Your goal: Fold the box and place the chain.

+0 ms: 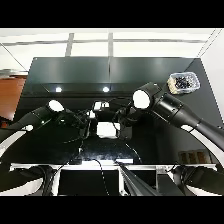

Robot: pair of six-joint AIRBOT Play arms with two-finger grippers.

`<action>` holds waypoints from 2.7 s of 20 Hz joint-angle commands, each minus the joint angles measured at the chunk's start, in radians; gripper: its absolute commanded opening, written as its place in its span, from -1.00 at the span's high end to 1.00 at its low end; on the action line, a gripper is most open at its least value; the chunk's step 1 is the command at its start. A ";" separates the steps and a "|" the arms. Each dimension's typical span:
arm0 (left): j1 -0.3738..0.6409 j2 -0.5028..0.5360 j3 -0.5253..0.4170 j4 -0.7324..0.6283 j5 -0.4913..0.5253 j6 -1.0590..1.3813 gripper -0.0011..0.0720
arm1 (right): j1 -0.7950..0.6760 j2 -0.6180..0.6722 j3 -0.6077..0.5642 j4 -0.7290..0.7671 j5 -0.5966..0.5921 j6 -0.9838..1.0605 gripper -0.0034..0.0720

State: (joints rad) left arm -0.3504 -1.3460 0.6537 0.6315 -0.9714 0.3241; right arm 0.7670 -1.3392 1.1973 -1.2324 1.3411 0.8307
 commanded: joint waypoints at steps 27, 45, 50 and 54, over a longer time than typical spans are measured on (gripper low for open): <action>0.000 -0.001 0.000 0.000 0.000 0.000 -0.31 | -0.006 -0.089 0.000 -0.044 -0.108 0.000 -0.47; 0.000 -0.001 0.000 0.000 0.000 0.000 -0.31 | -0.006 -0.084 0.002 -0.043 -0.108 0.004 -0.95; 0.000 -0.001 0.000 0.000 0.000 0.000 -0.31 | -0.006 -0.072 0.010 -0.042 -0.095 0.010 -0.95; 0.000 -0.001 0.000 0.000 0.000 0.000 -0.31 | -0.006 -0.068 0.073 -0.035 -0.005 0.036 -0.95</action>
State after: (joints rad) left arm -0.3504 -1.3460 0.6540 0.6312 -0.9714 0.3237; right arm 0.7609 -1.4105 1.2350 -1.2716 1.2739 0.8497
